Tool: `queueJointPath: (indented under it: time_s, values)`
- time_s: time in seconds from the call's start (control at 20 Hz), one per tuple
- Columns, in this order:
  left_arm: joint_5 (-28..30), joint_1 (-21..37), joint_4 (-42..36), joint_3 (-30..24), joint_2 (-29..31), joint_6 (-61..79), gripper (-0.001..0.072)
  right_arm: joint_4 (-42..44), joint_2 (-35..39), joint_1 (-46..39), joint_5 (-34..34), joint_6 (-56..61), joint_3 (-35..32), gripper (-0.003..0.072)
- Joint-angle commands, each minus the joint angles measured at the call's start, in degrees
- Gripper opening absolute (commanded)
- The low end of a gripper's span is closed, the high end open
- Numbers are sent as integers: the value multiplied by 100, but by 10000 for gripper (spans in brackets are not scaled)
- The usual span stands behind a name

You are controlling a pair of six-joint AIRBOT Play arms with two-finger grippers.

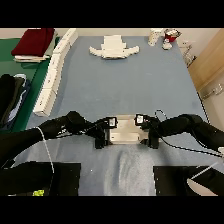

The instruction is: Fold the box.

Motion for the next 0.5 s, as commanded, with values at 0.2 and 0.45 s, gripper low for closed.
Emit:
queueJointPath:
  time_s: [0.2,0.45]
  values:
    - [13,4,0,7,4,-4,445,-466,1097,7,-1974,4577,691,129]
    - [13,4,0,7,4,-4,445,2496,721,291,-573,5132,686,79]
